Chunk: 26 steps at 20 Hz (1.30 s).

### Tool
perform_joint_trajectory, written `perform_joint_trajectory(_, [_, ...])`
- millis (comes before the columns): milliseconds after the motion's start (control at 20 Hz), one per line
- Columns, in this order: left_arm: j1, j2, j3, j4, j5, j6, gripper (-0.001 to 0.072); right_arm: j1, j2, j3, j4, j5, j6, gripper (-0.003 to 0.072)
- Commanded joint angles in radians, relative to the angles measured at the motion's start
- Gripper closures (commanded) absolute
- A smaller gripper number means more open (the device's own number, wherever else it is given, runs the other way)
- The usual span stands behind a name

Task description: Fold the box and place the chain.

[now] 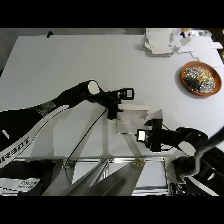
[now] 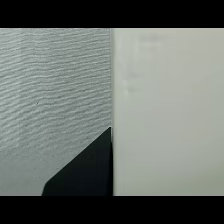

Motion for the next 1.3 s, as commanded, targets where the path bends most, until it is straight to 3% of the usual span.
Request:
perform_joint_trajectory(0, [0.000,0.000,0.000,0.000,0.000,0.000,0.0700,0.030,-0.047,-0.026,-0.061,-0.131,0.003,-0.0012])
perform_joint_trajectory(150, [0.000,0.000,0.000,0.000,0.000,0.000,0.0699,0.030,-0.068,-0.022,-0.101,-0.199,0.003,-0.0011])
perform_joint_trajectory(500, [0.000,0.000,0.000,0.000,0.000,0.000,0.0699,-0.075,-0.054,0.000,-0.101,-0.145,0.003,-0.0006])
perform_joint_trajectory(950, [0.000,0.000,0.000,0.000,0.000,0.000,0.0699,-0.125,-0.053,0.031,0.041,-0.138,-0.024,-0.0006])
perform_joint_trajectory(1250, [-0.001,0.000,0.000,0.000,0.000,0.000,0.0699,-0.228,-0.054,0.059,0.170,-0.091,-0.222,-0.0006])
